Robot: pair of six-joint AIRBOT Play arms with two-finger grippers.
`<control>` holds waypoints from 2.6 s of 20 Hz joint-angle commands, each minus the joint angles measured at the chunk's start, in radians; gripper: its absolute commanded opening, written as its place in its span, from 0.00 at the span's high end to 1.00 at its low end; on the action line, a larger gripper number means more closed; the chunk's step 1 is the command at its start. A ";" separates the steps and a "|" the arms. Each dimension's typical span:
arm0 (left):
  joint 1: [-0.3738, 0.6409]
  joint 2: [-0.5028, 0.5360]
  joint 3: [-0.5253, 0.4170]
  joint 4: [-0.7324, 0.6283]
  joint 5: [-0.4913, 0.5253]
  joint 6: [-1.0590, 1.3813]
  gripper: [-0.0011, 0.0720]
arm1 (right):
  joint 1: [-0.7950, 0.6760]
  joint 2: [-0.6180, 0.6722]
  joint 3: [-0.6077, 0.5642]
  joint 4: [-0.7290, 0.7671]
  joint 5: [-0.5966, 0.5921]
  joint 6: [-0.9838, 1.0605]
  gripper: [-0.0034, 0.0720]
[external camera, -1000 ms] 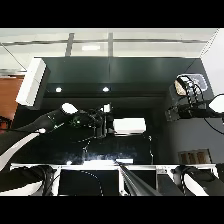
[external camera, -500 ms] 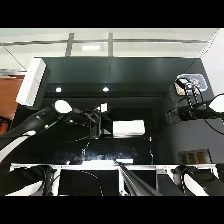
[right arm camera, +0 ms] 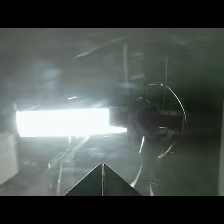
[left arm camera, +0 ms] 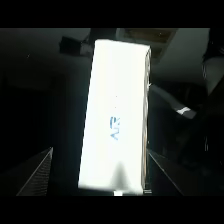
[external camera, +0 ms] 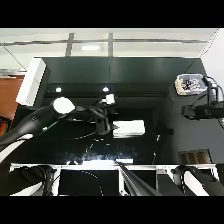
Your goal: Fold the box and place the chain.
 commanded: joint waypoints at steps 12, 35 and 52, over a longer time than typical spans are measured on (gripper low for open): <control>-0.127 -0.328 0.272 0.101 -0.053 -0.171 0.00 | -0.153 0.001 0.001 0.065 -0.006 -0.030 0.95; -0.215 -0.371 0.271 0.303 0.004 -0.220 0.00 | -0.153 0.000 0.000 0.066 -0.005 -0.030 0.95; 0.584 0.001 0.121 0.841 -0.628 -1.043 0.66 | -0.153 0.000 0.000 0.066 -0.006 -0.030 0.95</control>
